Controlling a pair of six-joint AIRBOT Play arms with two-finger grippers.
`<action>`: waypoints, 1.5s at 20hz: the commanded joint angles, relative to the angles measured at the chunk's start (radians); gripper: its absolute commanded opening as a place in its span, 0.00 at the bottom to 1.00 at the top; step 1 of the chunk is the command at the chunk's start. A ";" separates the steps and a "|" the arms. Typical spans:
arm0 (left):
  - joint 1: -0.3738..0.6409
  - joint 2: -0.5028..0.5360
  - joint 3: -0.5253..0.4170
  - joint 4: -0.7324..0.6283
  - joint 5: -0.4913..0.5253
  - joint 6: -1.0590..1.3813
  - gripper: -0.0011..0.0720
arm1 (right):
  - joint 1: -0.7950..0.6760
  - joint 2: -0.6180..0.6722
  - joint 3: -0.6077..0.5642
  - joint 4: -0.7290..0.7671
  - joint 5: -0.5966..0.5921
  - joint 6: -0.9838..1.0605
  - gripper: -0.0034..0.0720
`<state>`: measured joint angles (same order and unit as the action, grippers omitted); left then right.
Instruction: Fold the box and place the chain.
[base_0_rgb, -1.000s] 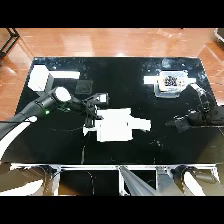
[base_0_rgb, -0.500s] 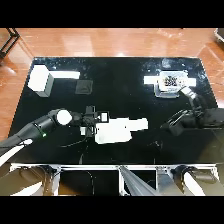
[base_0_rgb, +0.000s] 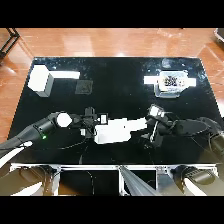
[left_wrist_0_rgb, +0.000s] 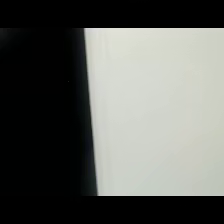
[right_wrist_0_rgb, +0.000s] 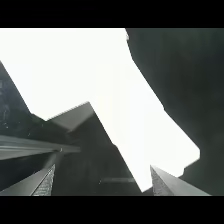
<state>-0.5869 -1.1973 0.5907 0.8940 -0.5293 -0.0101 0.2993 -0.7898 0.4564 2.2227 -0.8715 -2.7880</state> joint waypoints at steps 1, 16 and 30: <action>0.000 -0.002 0.005 -0.017 -0.004 0.074 0.05 | 0.089 -0.011 -0.006 0.001 0.123 -0.130 0.98; 0.047 -0.064 0.047 -0.062 -0.077 0.164 0.05 | 0.250 -0.208 -0.008 0.003 0.187 -0.199 0.98; 0.047 -0.064 0.047 -0.066 -0.076 0.164 0.05 | 0.326 -0.209 -0.008 0.056 0.288 -0.083 0.98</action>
<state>-0.5411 -1.2602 0.6361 0.8310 -0.6060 0.1535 0.6228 -0.9981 0.4484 2.2742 -0.5880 -2.8956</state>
